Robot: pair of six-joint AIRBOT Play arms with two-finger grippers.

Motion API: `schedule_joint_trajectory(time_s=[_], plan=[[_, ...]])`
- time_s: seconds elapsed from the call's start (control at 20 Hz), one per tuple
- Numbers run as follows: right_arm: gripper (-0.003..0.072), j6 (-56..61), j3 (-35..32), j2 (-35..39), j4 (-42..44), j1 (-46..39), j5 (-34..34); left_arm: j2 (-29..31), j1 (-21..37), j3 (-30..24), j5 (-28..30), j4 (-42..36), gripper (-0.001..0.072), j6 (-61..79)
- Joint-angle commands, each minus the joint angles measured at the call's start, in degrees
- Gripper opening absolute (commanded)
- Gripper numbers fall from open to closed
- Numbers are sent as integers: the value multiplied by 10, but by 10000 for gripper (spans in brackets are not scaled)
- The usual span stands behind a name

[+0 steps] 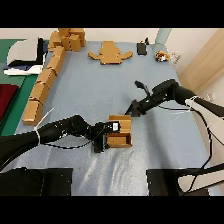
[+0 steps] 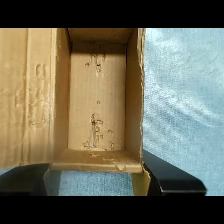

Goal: Fold the box.

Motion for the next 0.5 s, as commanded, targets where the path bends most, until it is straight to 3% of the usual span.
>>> schedule_joint_trajectory(time_s=[0.0,0.25,0.45], plan=[[4,-54,-48,53,-56,62,25,0,0,0,0,0,454,0],[4,-48,-147,198,-179,156,172,0,0,0,0,0,454,0],[4,-39,-179,264,-209,218,224,0,0,0,0,0,454,0]])
